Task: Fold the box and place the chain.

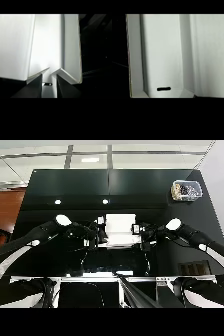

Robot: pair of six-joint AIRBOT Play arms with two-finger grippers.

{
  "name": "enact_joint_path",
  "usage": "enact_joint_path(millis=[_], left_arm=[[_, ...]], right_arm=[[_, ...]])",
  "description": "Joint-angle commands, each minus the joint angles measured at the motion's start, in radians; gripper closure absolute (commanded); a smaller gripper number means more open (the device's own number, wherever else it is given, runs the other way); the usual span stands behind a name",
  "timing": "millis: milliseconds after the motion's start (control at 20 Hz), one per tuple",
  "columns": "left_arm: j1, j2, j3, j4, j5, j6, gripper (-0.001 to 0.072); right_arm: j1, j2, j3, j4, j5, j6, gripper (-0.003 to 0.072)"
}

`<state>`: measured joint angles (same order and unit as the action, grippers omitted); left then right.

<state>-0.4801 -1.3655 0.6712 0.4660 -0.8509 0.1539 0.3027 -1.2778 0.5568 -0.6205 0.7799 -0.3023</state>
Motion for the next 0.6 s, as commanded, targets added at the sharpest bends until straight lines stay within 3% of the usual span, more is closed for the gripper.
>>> enact_joint_path(millis=[0,200,250,300,450,500,550], left_arm=[[-0.037,-0.029,0.005,-0.033,0.045,-0.002,0.0488],[-0.04,-0.03,0.008,-0.051,0.058,-0.002,0.049],[-0.04,-0.03,0.008,-0.051,0.058,-0.002,0.0527],[-0.04,-0.03,0.008,-0.05,0.058,-0.002,0.0619],[-0.04,-0.03,0.008,-0.048,0.058,-0.002,0.0617],[-0.04,-0.03,0.008,-0.047,0.058,-0.002,0.056],[-0.04,-0.03,0.008,-0.048,0.058,-0.002,0.0415]], right_arm=[[0.001,0.0,0.001,0.0,0.0,-0.001,0.0363],[0.001,0.0,0.001,0.0,0.0,-0.001,0.0363],[0.001,0.0,0.001,0.0,0.0,-0.001,0.0363],[0.001,0.0,0.001,0.0,0.0,-0.001,0.0363],[0.001,0.0,0.001,0.0,0.0,-0.001,0.0363],[0.001,0.0,0.001,0.0,0.0,-0.001,0.0363],[0.001,0.0,0.001,0.0,0.0,-0.001,0.0363]])
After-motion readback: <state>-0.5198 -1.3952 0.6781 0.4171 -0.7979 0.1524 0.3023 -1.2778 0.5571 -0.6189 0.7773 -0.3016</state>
